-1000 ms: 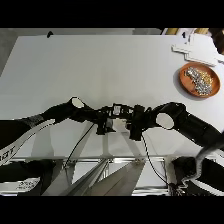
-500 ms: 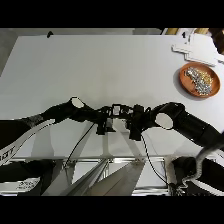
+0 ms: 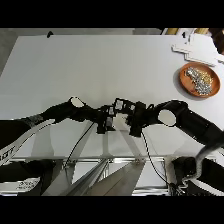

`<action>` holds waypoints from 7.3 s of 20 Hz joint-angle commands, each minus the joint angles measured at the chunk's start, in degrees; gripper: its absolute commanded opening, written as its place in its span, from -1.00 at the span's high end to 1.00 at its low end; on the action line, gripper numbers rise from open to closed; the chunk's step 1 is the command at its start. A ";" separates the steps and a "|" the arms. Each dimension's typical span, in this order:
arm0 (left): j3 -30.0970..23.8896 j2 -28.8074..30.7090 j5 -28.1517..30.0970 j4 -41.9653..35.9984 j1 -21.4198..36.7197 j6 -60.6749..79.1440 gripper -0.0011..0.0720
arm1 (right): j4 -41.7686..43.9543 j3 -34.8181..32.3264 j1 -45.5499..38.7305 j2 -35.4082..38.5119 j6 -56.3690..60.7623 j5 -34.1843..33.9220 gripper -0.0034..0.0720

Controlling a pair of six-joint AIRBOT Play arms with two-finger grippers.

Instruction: Fold the box and place the chain.

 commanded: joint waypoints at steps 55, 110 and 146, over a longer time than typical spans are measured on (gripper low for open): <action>-0.02 0.00 -0.48 0.28 -0.04 0.15 0.41 | -2.60 -0.52 3.43 -0.02 -8.28 1.29 0.53; -0.02 0.00 -0.48 0.26 -0.04 0.15 0.41 | 23.39 -4.15 -2.58 3.56 -12.11 -1.81 0.88; -0.02 0.00 -0.48 0.28 -0.04 0.15 0.41 | -6.49 -1.55 -3.89 11.50 18.73 3.80 0.87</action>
